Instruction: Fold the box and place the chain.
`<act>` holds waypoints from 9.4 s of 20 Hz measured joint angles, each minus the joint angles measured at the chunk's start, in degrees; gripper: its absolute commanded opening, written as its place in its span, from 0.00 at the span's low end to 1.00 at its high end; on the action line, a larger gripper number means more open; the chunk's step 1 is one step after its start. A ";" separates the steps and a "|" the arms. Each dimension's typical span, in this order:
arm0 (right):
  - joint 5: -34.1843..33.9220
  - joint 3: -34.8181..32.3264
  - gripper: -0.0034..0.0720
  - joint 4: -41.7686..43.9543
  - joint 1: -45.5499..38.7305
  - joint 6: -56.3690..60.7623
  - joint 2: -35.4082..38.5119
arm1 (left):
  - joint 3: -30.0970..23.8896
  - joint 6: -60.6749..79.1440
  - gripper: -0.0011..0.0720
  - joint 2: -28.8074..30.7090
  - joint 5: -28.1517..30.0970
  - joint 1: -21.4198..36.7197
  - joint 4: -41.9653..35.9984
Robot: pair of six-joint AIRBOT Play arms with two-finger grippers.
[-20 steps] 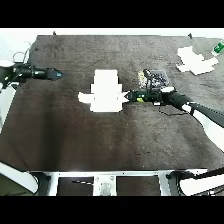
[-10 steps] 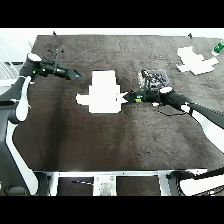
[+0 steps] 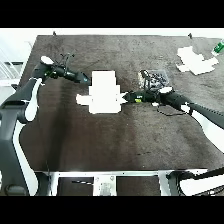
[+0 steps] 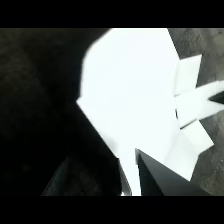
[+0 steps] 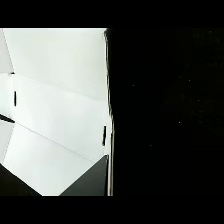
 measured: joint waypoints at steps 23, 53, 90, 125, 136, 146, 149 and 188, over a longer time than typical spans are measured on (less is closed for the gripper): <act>0.22 0.00 0.06 -0.09 0.00 -1.03 0.00 | 0.00 4.15 0.66 -1.81 -6.36 -4.20 -0.59; 0.24 0.00 0.06 -1.16 0.00 -1.57 0.00 | 0.00 7.78 0.48 -2.01 -7.39 -2.89 -4.92; 1.75 -0.02 0.36 -0.76 -12.39 -5.62 3.28 | -13.29 65.81 0.04 0.92 1.29 -1.73 -9.11; 0.81 0.20 0.78 -13.49 10.03 -52.39 1.29 | -14.49 67.49 0.04 0.92 3.08 -1.53 -9.60; -9.09 2.12 0.78 -12.70 10.12 -49.81 2.38 | -14.49 67.49 0.04 0.92 3.26 -1.53 -9.68; -9.33 6.08 0.78 -10.73 9.14 -51.49 0.61 | -14.49 67.49 0.04 0.92 3.04 -1.53 -9.66; -7.43 8.85 0.85 -10.67 8.41 -52.09 -1.62 | -14.49 67.49 0.05 0.92 3.02 -1.53 -9.64; 21.92 31.32 0.93 -15.63 2.54 -47.91 -20.37 | -14.49 67.54 0.04 0.92 2.78 -1.53 -9.53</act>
